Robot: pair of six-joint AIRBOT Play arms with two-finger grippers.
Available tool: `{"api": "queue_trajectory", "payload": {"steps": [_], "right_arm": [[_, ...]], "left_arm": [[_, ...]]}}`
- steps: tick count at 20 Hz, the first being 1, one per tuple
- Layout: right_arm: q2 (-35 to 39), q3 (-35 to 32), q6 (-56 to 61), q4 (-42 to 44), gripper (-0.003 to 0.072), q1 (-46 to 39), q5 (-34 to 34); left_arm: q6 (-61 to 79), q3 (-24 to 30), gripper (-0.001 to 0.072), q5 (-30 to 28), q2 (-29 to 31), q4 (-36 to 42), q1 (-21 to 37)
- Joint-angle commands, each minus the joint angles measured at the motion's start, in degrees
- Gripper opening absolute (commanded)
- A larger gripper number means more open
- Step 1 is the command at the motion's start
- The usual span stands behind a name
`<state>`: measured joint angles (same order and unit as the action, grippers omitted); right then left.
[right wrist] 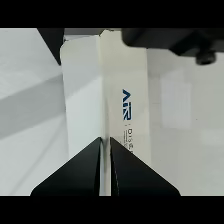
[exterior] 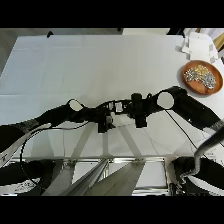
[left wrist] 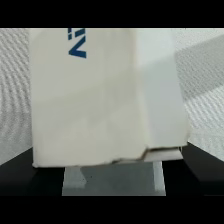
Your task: Fold the box and place the chain.
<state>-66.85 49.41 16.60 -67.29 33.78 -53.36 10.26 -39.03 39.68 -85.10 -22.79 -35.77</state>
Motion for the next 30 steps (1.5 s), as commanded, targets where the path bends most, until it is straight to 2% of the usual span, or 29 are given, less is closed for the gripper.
{"api": "queue_trajectory", "payload": {"steps": [1,16,19,30], "right_arm": [[0.24,-0.02,0.02,0.24,0.0048,0.02,0.94],[1.73,-0.02,0.61,0.35,0.0048,0.02,0.72],[1.11,-0.07,4.59,0.50,0.0048,0.02,0.70],[-1.49,-0.22,4.59,2.01,0.0049,0.02,-0.28]], "left_arm": [[0.17,0.02,0.0251,0.00,0.04,-0.15,-0.02],[0.17,0.02,0.0251,-0.02,0.04,-0.15,-0.04],[0.17,0.02,0.0251,-0.02,0.04,-0.15,-0.04],[0.17,0.02,0.0251,-0.02,0.04,-0.15,-0.04]]}}
